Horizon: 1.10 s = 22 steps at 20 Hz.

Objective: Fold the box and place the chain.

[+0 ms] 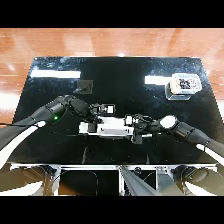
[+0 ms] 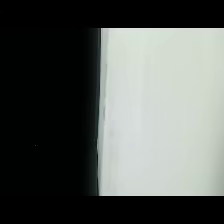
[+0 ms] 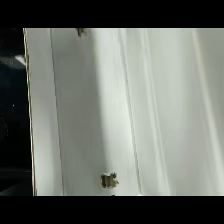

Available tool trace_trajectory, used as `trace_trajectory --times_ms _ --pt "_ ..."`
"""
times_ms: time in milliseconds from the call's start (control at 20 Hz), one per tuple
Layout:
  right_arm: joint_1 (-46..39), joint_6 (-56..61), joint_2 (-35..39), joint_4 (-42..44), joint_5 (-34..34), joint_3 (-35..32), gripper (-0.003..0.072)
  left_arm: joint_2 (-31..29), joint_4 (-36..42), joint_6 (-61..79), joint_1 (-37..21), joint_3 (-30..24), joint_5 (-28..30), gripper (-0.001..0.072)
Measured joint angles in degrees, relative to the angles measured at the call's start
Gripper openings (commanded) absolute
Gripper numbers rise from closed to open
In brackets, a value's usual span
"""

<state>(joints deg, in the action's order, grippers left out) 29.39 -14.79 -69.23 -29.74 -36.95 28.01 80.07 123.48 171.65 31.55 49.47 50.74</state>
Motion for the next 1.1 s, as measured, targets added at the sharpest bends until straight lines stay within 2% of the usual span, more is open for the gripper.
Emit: trace_trajectory --times_ms 150,250,1100 --pt "0.0 0.2 -0.2 -0.6 0.0 0.0 0.0712 0.0 0.0 -0.4 0.0 0.0 0.0 0.0021" --pt "0.0 0.2 -0.3 -0.7 0.0 0.0 0.0543 0.0 0.0 -0.7 0.0 0.0 0.0 0.0021" --pt "0.0 0.2 -0.3 -0.8 -0.1 0.0 0.0544 0.0 0.0 -1.1 0.0 0.0 0.0 0.0021"
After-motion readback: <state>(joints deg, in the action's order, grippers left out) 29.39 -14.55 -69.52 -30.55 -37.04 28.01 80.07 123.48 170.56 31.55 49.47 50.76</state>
